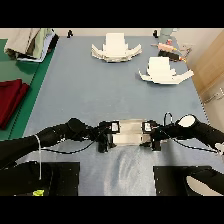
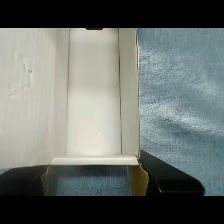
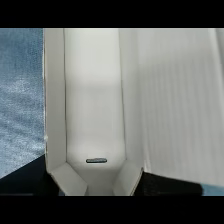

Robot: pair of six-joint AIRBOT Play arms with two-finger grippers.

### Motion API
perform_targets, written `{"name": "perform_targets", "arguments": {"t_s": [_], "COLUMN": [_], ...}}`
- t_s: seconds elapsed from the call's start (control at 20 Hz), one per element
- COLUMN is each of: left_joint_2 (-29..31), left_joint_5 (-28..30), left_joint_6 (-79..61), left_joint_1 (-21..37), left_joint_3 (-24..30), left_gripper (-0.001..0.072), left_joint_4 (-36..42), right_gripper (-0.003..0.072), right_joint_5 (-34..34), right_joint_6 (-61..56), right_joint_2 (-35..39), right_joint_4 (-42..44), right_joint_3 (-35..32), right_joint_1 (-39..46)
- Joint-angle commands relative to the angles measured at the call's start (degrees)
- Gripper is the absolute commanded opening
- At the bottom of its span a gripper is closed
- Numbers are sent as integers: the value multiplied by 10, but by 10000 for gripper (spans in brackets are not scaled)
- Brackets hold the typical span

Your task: Fold the box.

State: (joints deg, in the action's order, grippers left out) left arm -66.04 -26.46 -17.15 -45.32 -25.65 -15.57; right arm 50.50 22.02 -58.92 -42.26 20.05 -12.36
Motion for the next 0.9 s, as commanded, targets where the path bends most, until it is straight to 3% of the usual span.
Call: {"name": "perform_targets", "arguments": {"t_s": [0.0, 0.7, 0.75, 0.8, 0.85], "left_joint_2": [0, 0, 0, 0, 0], "left_joint_5": [5, 5, 5, 5, 5], "left_joint_6": [0, 0, 0, 0, 0], "left_joint_1": [0, 0, 0, 0, 0], "left_joint_3": [0, 0, 0, 0, 0], "left_gripper": [423, 422, 422, 422, 422], "left_joint_4": [0, 1, 1, 1, 1], "right_gripper": [536, 536, 567, 713, 713], "right_joint_5": [0, 0, 0, 0, 1], "right_joint_6": [0, 0, -2, -9, -23], "right_joint_2": [0, 0, 0, 0, 1], "right_joint_4": [0, 0, 5, 24, 39], "right_joint_3": [0, 0, 0, 0, 0], "right_joint_1": [0, 0, 0, 0, 0]}}
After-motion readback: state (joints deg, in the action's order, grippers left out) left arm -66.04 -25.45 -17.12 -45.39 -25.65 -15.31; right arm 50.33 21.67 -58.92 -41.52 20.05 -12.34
